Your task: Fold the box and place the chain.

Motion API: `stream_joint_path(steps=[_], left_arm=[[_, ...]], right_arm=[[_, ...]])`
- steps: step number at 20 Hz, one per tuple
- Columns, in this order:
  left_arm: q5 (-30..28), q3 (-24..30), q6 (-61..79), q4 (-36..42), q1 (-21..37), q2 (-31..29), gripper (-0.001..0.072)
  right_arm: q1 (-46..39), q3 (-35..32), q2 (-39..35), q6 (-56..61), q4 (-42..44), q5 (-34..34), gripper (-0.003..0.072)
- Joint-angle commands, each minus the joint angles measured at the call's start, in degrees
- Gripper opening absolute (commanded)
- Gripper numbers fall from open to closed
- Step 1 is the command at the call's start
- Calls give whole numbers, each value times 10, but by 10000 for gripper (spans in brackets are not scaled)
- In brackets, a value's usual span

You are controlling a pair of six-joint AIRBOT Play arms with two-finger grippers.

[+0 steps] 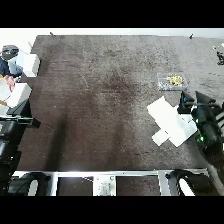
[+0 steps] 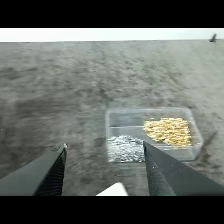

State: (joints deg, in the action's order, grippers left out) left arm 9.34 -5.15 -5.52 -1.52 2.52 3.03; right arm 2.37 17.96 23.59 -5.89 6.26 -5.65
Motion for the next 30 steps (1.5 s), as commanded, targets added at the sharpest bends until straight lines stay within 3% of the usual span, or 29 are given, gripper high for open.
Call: stream_joint_path(steps=[1, 4, 7, 8, 11, 14, 18, 20, 23, 30], left_arm=[[2, 0, 0, 0, 0, 0, 13], [2, 0, 0, 0, 0, 0, 13], [2, 0, 0, 0, 0, 0, 13], [2, 0, 0, 0, 0, 0, 13], [2, 0, 0, 0, 0, 0, 13], [2, 0, 0, 0, 0, 0, 13], [3, 0, 0, 0, 0, 0, 13], [2, 0, 0, 0, 0, 0, 13], [2, 0, 0, 0, 0, 0, 13], [2, 0, 0, 0, 0, 0, 13]], right_arm=[[-56, 86, 119, 2, 29, 49, 528], [-172, 156, 247, 59, -7, 254, 526], [-303, 256, 385, 190, -212, 476, 525], [-337, 292, 425, 210, -273, 532, 446], [-403, 421, 534, 277, -444, 659, 444], [-417, 553, 628, 312, -600, 737, 443], [-417, 744, 773, 315, -696, 901, 443], [-417, 818, 828, 317, -709, 948, 443], [-417, 870, 867, 314, -750, 935, 443], [-423, 877, 916, 273, -754, 970, 443]])
